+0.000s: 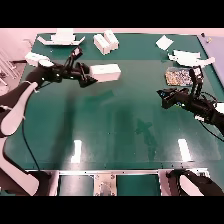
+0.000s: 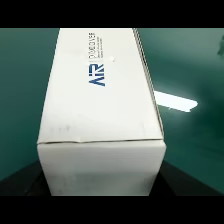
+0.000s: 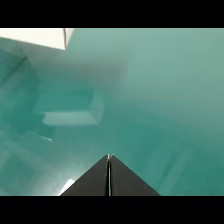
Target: Fold the box and place the chain.
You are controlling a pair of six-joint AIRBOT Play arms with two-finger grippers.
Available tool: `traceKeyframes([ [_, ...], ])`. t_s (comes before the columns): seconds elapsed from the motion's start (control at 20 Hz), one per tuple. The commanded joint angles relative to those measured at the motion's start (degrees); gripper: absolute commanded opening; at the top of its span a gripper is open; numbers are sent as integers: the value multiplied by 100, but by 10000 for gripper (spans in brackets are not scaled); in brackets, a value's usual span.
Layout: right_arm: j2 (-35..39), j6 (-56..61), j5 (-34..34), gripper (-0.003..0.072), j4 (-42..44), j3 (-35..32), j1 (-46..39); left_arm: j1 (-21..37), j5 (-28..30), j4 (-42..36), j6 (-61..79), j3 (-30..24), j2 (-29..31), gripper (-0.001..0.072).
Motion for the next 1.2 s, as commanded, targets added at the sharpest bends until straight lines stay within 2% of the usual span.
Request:
traceKeyframes([
  [0.0,13,157,4,13,2,-2,-2,374,852,872,-1051,-11,476,18],
  [0.1,13,157,20,13,48,-2,-2,704,1451,859,-1292,-251,654,18],
  [0.25,13,157,20,13,157,-2,0,1069,2457,793,-1276,-960,815,19],
  [0.35,13,205,20,13,160,-2,0,1172,2820,638,-1176,-1370,815,19],
  [0.5,13,282,17,12,245,-2,4,1185,3923,96,-1169,-2004,815,19],
  [0.7,11,284,17,13,262,-2,4,1185,4942,-713,-1093,-2406,815,20],
  [0.8,11,284,17,12,262,-2,4,1185,5289,-848,-1075,-2463,813,21],
  [0.85,11,284,17,12,260,-2,4,1187,5191,-815,-966,-2463,813,100],
  [0.9,11,284,17,13,262,-2,4,1185,5165,-811,-981,-2465,809,290],
  [0.95,11,284,17,13,262,-2,4,1185,5132,-813,-994,-2479,802,398],
  [1.0,11,284,17,13,262,-2,4,1185,5104,-813,-1005,-2490,802,467],
  [1.1,11,284,17,29,264,-2,4,1187,5104,-813,-1141,-2490,802,720],
  [1.15,11,284,17,119,262,-2,4,1187,5097,-804,-1241,-2490,802,720],
])
